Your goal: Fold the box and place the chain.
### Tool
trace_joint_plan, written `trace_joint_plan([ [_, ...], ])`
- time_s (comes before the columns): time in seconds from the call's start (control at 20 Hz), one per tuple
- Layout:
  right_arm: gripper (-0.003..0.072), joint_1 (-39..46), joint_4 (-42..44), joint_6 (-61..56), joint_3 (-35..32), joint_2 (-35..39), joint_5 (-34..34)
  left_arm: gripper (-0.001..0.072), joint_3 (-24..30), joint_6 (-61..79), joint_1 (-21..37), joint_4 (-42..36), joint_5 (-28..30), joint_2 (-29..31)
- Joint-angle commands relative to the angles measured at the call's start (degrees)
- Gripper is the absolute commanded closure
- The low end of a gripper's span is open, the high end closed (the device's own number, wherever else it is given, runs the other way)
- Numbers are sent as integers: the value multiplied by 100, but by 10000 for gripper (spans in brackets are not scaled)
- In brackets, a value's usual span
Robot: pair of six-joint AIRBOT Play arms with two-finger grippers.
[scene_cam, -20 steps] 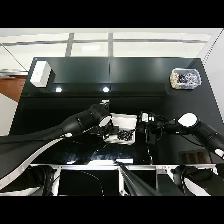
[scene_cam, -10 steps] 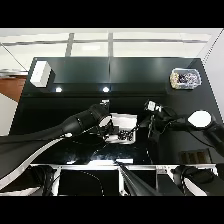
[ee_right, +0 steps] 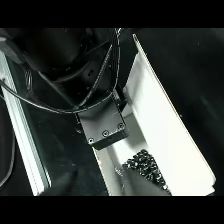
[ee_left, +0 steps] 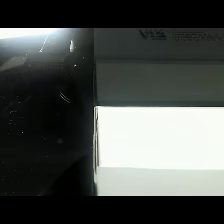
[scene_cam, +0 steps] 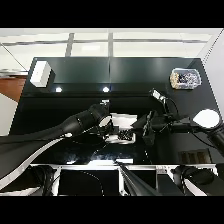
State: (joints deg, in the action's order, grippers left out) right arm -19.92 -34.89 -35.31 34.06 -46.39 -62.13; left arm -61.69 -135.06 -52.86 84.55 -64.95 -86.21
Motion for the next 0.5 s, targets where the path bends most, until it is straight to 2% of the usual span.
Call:
trace_joint_plan([
  [0.0,259,114,-330,-533,15,15,-127,679,-2,-2,4,4,9,0],
  [0.25,245,1102,-391,-564,26,17,-470,679,-4,-42,7,2,33,0],
  [0.45,245,1241,-391,-564,26,17,-474,676,-7,-46,7,-2,28,9],
])
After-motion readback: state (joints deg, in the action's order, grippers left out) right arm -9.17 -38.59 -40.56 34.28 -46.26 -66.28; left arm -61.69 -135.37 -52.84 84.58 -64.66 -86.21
